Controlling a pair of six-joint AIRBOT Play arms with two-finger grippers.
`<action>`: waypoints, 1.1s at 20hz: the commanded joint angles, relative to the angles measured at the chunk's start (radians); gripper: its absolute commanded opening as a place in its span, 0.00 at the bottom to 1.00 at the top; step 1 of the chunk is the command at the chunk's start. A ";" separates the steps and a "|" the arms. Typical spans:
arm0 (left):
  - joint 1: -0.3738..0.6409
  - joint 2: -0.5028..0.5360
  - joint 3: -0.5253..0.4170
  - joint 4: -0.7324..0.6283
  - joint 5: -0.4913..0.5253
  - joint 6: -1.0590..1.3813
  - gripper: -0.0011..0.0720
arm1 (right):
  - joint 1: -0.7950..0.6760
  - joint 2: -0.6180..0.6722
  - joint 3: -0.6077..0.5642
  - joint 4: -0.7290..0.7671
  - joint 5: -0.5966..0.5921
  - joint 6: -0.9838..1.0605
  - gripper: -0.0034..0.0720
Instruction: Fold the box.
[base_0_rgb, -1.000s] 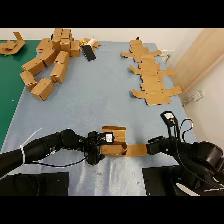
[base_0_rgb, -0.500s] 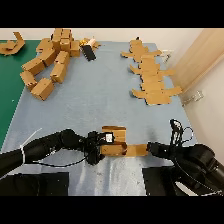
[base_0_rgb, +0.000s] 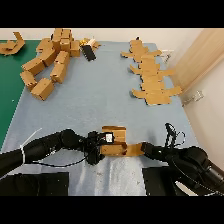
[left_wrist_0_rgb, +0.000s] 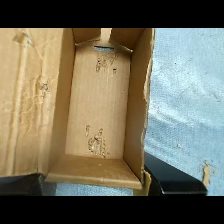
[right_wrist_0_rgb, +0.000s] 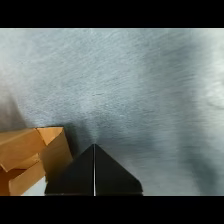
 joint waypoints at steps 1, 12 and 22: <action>0.001 0.000 0.001 0.000 0.000 0.000 0.85 | 0.001 -0.052 -0.005 0.097 0.094 -0.068 0.05; 0.001 0.000 0.001 0.000 0.000 0.000 0.85 | 0.002 -0.109 0.089 0.250 0.180 -0.387 0.05; 0.001 0.000 0.001 0.000 0.000 0.000 0.85 | 0.027 -0.146 0.090 0.299 0.184 -0.434 0.55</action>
